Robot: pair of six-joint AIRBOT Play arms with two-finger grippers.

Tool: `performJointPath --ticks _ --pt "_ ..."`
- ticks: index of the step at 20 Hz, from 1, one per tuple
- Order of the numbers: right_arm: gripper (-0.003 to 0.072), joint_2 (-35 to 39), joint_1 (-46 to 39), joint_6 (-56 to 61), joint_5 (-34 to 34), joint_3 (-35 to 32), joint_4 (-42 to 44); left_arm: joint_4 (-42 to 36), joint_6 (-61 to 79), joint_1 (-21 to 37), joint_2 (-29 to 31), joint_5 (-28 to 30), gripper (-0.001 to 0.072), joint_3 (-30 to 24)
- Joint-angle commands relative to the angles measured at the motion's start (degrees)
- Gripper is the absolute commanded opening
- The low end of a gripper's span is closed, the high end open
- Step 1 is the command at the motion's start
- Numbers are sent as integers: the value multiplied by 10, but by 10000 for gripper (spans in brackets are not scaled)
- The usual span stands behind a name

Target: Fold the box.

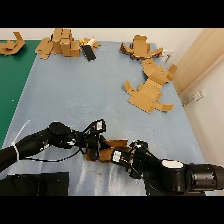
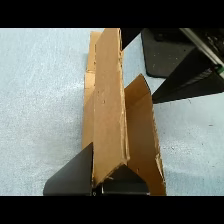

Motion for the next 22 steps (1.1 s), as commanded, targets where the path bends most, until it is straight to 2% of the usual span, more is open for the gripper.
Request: performJointPath --ticks 1,5,7,11,14,16,19,22 --pt "720 11 -46 -89 38 -12 47 0 0 1 0 0 16 1" --pt "720 25 -137 -261 111 -26 155 0 0 1 0 0 15 1" --pt "720 31 -195 -354 116 -26 219 0 0 1 0 0 15 1" --pt "720 18 -323 -593 121 -27 405 0 0 1 0 0 16 1" --pt "720 -23 -427 -773 115 -27 563 0 0 1 0 0 15 1" --pt "720 -61 -465 -864 103 -27 630 0 0 1 0 0 16 1" --pt "720 -110 -476 -900 101 -26 645 0 0 1 0 0 15 1" --pt "720 -115 -476 -901 101 -25 631 0 0 1 0 0 16 1"
